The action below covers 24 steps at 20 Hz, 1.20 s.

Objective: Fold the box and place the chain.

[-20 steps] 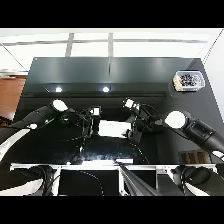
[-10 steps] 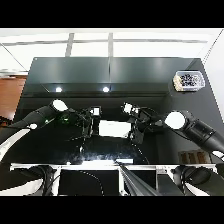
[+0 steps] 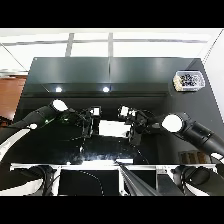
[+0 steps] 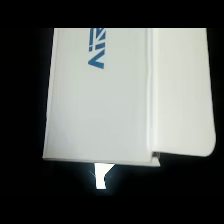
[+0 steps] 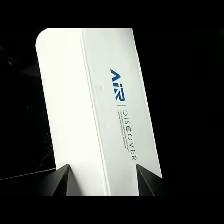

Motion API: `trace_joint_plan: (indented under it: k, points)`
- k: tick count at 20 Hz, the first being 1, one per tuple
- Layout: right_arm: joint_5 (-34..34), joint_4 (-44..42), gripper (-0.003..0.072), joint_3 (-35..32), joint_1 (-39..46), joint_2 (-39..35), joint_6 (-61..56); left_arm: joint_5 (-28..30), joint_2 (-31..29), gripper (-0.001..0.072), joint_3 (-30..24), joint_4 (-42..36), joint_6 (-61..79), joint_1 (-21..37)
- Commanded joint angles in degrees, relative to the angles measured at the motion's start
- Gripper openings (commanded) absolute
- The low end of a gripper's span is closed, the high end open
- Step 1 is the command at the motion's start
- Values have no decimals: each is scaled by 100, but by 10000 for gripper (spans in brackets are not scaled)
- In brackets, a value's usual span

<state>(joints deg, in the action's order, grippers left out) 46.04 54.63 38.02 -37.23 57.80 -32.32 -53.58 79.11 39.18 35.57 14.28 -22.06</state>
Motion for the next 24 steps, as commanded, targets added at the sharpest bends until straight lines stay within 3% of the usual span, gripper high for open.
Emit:
trace_joint_plan:
  k: [1,2,7,8,13,15,22,23,24]
  points:
    - [-170,7,302,4,-122,-2,-26,0,4,432,4,2,2,-2]
    - [-186,46,258,4,-120,-2,-28,0,4,432,4,2,2,-2]
    - [-245,120,255,4,-122,-2,-28,0,4,432,4,2,2,-2]
    - [-256,140,191,4,-120,-2,-28,0,4,432,4,2,0,-2]
    - [-356,144,185,4,-120,-2,-31,0,4,433,4,2,0,-2]
    - [-378,144,83,4,-120,-2,-46,0,4,432,4,2,2,-2]
    - [-367,138,91,4,-122,-2,-52,-2,4,432,4,2,0,-2]
    - [-369,136,194,4,-120,-2,-111,0,4,433,4,2,2,-2]
    - [-365,138,208,4,-122,-2,-136,0,4,432,4,2,0,-2]
